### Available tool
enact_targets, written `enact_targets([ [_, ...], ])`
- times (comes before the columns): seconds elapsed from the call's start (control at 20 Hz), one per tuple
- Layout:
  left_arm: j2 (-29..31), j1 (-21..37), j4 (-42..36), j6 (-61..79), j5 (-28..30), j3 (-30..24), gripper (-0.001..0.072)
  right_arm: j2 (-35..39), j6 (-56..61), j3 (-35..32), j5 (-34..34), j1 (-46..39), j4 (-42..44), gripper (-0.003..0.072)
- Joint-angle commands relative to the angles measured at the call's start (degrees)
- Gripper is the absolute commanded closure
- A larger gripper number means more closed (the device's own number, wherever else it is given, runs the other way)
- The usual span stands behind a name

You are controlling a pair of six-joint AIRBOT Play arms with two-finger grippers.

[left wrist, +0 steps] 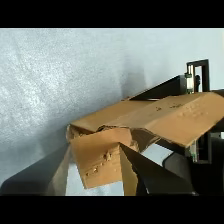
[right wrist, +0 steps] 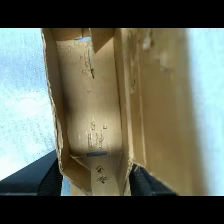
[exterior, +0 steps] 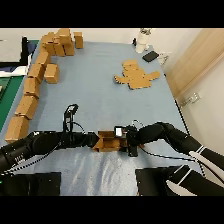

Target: Fold the box.

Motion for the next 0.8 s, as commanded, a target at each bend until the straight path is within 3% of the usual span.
enact_targets([
  [0.0,-0.02,-0.24,-0.68,0.42,-0.57,0.02,0.0164,0.04,0.0,0.02,0.0,0.02,0.0,0.0176],
  [0.05,-0.02,-0.24,-0.68,0.39,-1.38,0.04,0.0097,0.04,0.0,0.02,0.0,0.02,0.0,0.0176],
  [0.3,-2.95,-0.24,-0.66,0.76,-4.55,0.66,0.0097,0.04,0.0,0.02,0.0,0.02,0.0,0.0176],
  [0.75,-12.87,-2.4,0.52,0.17,-11.98,9.03,0.0098,0.04,0.0,0.02,0.0,0.02,0.0,0.0176],
])
